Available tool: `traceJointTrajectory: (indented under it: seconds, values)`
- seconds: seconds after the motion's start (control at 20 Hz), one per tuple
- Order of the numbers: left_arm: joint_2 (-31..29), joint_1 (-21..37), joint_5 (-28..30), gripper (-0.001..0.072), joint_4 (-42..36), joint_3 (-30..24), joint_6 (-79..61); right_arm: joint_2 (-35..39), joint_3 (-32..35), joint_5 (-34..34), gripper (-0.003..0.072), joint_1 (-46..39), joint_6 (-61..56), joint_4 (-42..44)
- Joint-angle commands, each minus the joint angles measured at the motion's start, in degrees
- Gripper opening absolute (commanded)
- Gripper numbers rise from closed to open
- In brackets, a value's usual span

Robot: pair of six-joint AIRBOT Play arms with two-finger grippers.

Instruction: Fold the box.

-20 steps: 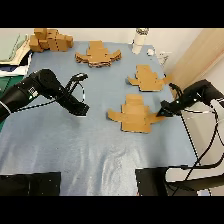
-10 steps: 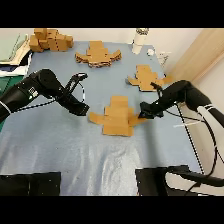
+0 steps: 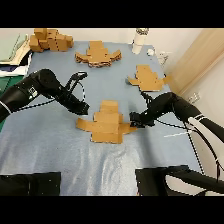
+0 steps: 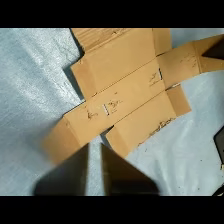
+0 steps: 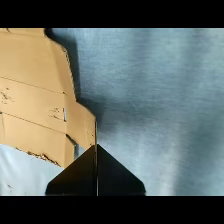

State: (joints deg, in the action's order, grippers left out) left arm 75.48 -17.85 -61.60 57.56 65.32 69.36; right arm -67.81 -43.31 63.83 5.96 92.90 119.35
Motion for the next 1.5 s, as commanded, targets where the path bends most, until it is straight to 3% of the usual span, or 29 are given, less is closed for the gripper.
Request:
traceJointTrajectory:
  seconds: [0.0, 0.05, 0.15, 0.55, 0.65, 0.8, 1.05, 1.25, 1.45]
  values:
    - [0.02, 1.29, -0.39, 0.0402, -1.51, -0.02, -0.74, 0.48, 0.83, -3.37, 0.0002, 2.58, 0.17, -0.13]
    - [0.02, 1.75, -0.57, 0.0403, -2.40, -0.02, -0.74, 0.37, 0.83, -3.56, 0.0031, 3.08, 0.39, -0.20]
    - [0.02, 2.29, -0.66, 0.0403, -3.82, -0.02, -0.76, 0.00, 0.83, -4.22, 0.0230, 3.72, 1.25, -0.20]
    - [0.98, 2.99, -2.21, 0.0404, -5.95, -0.02, -1.01, -4.26, 0.85, -4.90, 0.0217, 3.80, 3.89, 1.14]
    - [2.51, 4.63, -4.11, 0.0405, -11.78, -0.02, -3.65, -4.39, 0.85, -4.90, 0.0016, 3.80, 7.26, 3.10]
    - [4.20, 8.50, -5.97, 0.0405, -18.16, -0.02, -7.13, -3.87, 0.90, -4.20, 0.0000, 3.80, 11.80, 5.68]
    - [6.75, 13.97, -9.94, 0.0414, -18.64, -0.15, -10.27, 2.38, 5.29, -6.49, 0.0000, 3.80, 22.73, 9.53]
    - [10.62, 14.58, -9.99, 0.0413, -19.78, -0.15, -12.57, 9.81, 12.13, -10.47, 0.0000, 3.82, 27.91, 9.53]
    - [16.28, 13.40, -9.09, 0.0413, -26.77, -0.13, -16.00, 11.04, 14.10, -10.88, 0.0001, 3.82, 30.25, 10.12]
